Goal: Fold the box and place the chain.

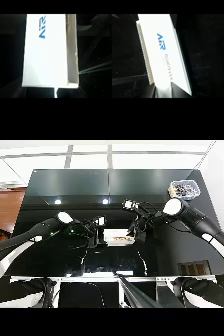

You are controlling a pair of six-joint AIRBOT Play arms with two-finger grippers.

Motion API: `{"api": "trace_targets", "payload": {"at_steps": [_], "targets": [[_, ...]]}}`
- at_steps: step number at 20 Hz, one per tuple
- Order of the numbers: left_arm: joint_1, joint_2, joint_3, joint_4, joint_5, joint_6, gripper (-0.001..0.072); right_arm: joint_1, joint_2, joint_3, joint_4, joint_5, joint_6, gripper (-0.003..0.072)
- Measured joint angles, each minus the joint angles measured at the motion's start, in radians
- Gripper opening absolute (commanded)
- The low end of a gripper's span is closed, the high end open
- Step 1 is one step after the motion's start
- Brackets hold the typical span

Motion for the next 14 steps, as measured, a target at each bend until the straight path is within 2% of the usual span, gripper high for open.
{"api": "trace_targets", "payload": {"at_steps": [14], "targets": [[0.0, 0.0, 0.0, -0.001, -0.001, -0.001, 0.0409, 0.0, 0.0, 0.001, -0.032, 0.031, 0.011, 0.0214]]}}
